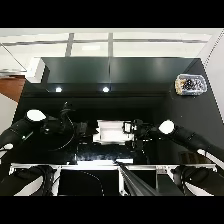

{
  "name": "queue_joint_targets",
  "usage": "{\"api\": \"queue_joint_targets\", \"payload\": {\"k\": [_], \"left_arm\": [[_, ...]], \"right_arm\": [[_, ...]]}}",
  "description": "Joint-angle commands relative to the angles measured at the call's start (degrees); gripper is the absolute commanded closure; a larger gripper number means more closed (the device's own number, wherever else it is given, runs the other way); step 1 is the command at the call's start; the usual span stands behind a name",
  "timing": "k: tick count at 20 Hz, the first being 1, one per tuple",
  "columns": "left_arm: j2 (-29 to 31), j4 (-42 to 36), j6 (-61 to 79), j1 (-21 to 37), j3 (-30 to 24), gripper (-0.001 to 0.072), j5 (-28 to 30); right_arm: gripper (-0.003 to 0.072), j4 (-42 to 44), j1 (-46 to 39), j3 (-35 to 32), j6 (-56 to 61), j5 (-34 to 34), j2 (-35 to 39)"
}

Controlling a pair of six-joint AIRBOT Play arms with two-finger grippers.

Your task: Fold the box and place the chain.

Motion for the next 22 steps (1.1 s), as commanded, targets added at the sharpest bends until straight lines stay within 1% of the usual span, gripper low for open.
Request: {"api": "queue_joint_targets", "payload": {"k": [1,4,10,11,14,18,20,22], "left_arm": [[1.2,5.6,-6.6,-8.1,0.4,0.0024,7.1],[1.2,8.7,-11.5,-13.6,0.5,0.0023,12.2],[1.2,9.2,-17.6,-17.4,0.5,0.0025,19.8],[1.2,10.5,-19.3,-18.1,0.5,0.0031,20.7],[1.2,17.8,-27.0,-20.4,1.6,0.0034,21.2],[1.2,30.6,-42.1,-25.5,4.2,0.0041,23.0],[1.0,37.1,-50.1,-27.7,5.6,0.0042,22.6],[0.4,39.5,-53.4,-29.2,6.2,0.0042,22.0]], "right_arm": [[0.0116,0.0,0.0,0.0,0.0,-0.1,0.0],[0.0116,0.0,0.0,0.0,0.0,-0.1,0.0],[0.0116,0.0,0.0,0.0,0.0,-0.1,0.0],[0.0116,0.0,0.0,0.0,0.0,-0.1,0.0],[0.0117,0.0,0.0,0.0,0.0,-0.2,0.0],[0.0116,0.0,0.0,0.0,0.0,-0.2,0.0],[0.0117,0.0,0.0,0.0,0.0,-0.2,0.0],[0.0116,0.0,0.0,0.0,0.0,-0.2,0.0]]}}
